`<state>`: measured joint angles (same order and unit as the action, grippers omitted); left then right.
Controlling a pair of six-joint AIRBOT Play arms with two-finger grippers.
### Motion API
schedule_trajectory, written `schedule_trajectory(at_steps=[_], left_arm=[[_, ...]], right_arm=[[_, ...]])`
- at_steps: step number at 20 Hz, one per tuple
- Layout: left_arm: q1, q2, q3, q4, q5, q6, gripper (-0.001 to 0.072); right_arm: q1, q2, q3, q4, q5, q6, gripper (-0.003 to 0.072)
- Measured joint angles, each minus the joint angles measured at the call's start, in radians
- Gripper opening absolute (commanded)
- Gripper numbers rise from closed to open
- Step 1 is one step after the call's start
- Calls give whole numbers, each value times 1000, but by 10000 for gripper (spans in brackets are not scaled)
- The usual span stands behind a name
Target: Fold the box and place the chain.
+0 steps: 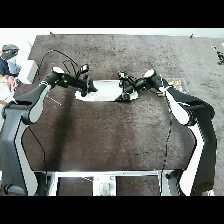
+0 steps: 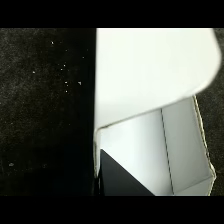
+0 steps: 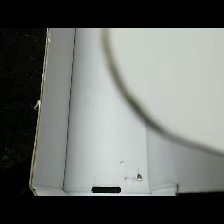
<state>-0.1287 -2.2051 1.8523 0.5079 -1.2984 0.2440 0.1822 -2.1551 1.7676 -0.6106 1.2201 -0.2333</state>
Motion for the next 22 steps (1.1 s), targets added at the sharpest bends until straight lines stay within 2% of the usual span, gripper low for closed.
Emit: schedule_trajectory(at_steps=[2,12,14,22], left_arm=[[0,0,0,0,0,0,13],[0,0,0,0,0,0,13],[0,0,0,0,0,0,13],[0,0,0,-10,0,0,13]], right_arm=[[-2,0,0,4,4,-1,691],[-37,-1,0,79,32,-6,685],[-37,-1,0,86,35,-6,656],[-22,-1,0,56,23,-6,655]])
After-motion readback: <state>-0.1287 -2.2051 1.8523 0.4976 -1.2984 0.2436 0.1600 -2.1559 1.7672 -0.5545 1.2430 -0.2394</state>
